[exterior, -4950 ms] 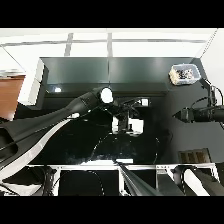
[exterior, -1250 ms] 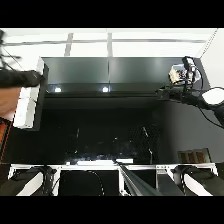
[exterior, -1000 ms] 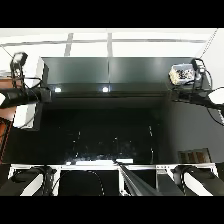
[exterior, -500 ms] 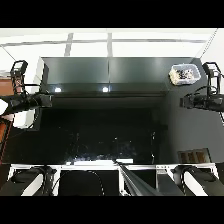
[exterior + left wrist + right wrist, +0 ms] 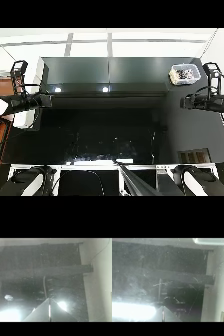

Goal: Fold the box and place the chain.

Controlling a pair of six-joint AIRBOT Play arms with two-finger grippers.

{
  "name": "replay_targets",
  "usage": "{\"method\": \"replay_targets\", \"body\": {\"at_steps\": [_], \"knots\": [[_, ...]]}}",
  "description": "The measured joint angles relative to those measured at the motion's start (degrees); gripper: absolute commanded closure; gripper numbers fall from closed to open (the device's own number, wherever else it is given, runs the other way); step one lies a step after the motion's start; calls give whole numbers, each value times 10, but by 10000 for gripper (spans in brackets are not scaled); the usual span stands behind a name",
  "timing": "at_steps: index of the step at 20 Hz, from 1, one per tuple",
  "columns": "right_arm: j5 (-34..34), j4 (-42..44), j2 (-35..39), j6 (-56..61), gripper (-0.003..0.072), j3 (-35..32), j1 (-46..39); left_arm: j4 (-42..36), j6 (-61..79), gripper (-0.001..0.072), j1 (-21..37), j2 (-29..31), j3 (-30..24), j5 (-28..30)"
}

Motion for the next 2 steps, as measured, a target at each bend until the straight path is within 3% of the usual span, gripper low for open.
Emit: {"method": "replay_targets", "body": {"at_steps": [2], "knots": [[0, 0, 0, 0, 674, 0, 0, 0, 0, 686, 0, 0, 0, 0]]}}
